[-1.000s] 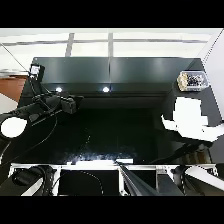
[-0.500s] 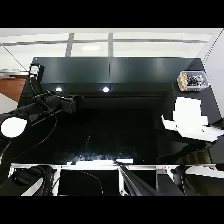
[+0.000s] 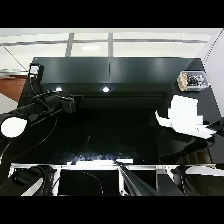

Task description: Fold the box and place the chain.

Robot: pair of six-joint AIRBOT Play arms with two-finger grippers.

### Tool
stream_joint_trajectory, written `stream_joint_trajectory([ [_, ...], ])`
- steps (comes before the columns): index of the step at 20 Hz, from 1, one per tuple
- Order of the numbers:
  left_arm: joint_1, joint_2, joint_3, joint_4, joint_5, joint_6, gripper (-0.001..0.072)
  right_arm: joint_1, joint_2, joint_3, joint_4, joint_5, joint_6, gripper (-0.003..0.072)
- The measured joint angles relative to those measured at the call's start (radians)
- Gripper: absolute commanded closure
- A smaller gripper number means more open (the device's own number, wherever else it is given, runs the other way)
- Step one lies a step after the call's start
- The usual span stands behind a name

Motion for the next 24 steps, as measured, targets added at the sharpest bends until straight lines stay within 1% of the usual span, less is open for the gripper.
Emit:
stream_joint_trajectory([
  [2,0.0,0.0,0.0,0.0,0.007,0.0,0.0002,0.0,-0.001,0.0,0.045,0.031,-0.019,0.0571],
  [3,0.0,0.0,0.0,0.0,0.008,0.0,0.0002,0.0,0.0,0.0,0.064,0.045,-0.026,0.062],
  [4,0.0,0.0,0.0,0.0,0.01,0.0,0.0002,0.0,0.001,0.0,0.086,0.061,-0.032,0.0647],
  [7,0.0,0.0,0.0,0.0,0.015,0.0,0.0002,0.008,0.016,0.0,0.143,0.107,-0.045,0.0647],
  [10,0.0,0.0,0.0,0.0,0.016,0.0,0.0002,0.045,0.046,-0.01,0.197,0.133,-0.055,0.0647],
  [14,0.0,0.0,0.0,0.0,0.014,0.0,0.0002,0.168,0.105,-0.043,0.308,0.098,-0.045,0.0648],
  [17,0.0,0.0,0.0,0.0,0.01,0.0,0.0002,0.312,0.162,-0.095,0.404,0.047,-0.02,0.0648],
  [19,0.0,0.0,0.0,0.0,0.01,0.0,0.0002,0.428,0.22,-0.148,0.462,-0.02,-0.005,0.0648],
  [21,0.0,0.0,0.0,0.0,0.009,0.0,0.0002,0.555,0.297,-0.217,0.518,-0.117,0.014,0.0648],
  [24,0.0,0.0,0.0,0.0,0.008,0.0,0.0005,0.763,0.444,-0.343,0.607,-0.323,0.048,0.0648],
])
